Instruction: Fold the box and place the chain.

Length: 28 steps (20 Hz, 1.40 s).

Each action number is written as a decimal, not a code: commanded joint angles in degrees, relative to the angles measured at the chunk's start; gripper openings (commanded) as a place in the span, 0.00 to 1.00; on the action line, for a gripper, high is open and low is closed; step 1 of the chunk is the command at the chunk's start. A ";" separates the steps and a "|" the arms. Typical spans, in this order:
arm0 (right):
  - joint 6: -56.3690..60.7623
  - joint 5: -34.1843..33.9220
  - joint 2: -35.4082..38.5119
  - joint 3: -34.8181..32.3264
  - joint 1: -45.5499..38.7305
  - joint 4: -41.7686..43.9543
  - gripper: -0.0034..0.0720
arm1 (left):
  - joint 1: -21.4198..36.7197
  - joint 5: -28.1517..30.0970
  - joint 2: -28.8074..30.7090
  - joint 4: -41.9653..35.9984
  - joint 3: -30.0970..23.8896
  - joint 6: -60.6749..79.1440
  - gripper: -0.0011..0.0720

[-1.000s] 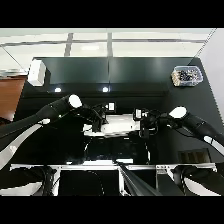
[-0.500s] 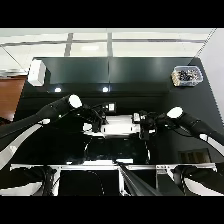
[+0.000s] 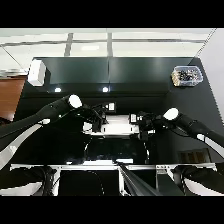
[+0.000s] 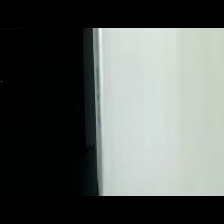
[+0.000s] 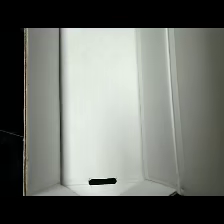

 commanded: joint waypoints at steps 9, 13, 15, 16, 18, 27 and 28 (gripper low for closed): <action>2.14 -0.92 -0.35 0.31 0.28 -1.55 0.98 | 0.04 0.17 -0.04 0.00 0.04 0.00 0.05; 2.75 -0.72 -0.35 0.31 0.15 -2.16 0.98 | 0.04 0.17 -0.04 0.00 0.04 0.00 0.05; 2.80 -0.76 -0.35 0.31 0.15 -2.14 0.97 | 0.04 0.31 -0.04 0.00 0.04 0.00 0.05; 2.80 -0.79 -0.35 0.31 0.15 -2.14 0.97 | 0.04 0.37 -0.04 0.00 0.04 0.00 0.05; 2.84 -0.81 -0.35 0.31 0.15 -2.14 0.97 | 0.04 0.42 -0.04 0.00 0.04 0.00 0.05; 2.84 -0.83 -0.35 0.31 0.15 -2.14 0.81 | 0.04 0.35 0.00 0.00 0.22 -0.02 0.06; 2.84 -0.83 -0.35 0.31 0.15 -2.14 0.81 | 0.09 0.09 0.07 0.02 0.68 -0.07 0.18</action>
